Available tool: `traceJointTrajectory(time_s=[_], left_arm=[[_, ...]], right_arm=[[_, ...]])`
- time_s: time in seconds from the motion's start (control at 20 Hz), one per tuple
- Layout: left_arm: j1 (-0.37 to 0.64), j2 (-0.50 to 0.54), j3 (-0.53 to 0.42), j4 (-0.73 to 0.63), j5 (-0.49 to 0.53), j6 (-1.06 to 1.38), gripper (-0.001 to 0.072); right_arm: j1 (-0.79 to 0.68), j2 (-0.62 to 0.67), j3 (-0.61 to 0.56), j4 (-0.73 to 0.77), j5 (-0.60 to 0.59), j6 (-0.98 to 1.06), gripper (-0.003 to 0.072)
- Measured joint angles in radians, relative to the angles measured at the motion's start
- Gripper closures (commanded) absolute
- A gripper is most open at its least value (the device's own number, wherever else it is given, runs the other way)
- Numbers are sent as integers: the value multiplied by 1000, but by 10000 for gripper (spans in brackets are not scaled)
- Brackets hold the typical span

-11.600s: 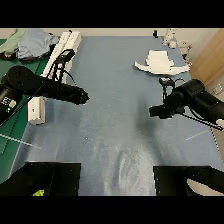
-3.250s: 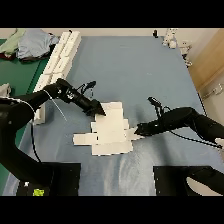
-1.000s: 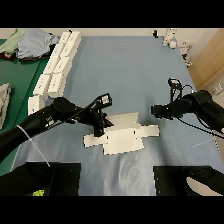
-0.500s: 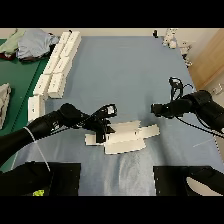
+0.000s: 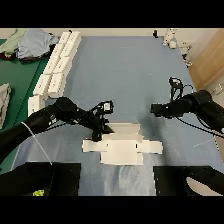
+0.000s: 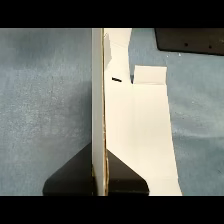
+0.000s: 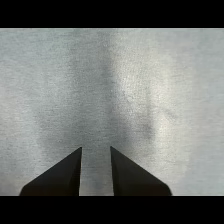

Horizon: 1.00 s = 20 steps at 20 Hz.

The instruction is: Fold the box.

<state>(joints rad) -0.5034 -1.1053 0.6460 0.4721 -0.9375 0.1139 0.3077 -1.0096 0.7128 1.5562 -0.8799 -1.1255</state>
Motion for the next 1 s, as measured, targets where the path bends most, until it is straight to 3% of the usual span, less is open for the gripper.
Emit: traceJointTrajectory(time_s=[0.3,0.7,1.0], left_arm=[[8,4,1,-6,33,2,703],[-117,105,-90,-18,246,45,702],[-147,115,-158,-21,317,64,699]], right_arm=[[0,0,0,10,0,0,404],[0,0,0,12,0,0,404],[0,0,0,15,0,0,403]])
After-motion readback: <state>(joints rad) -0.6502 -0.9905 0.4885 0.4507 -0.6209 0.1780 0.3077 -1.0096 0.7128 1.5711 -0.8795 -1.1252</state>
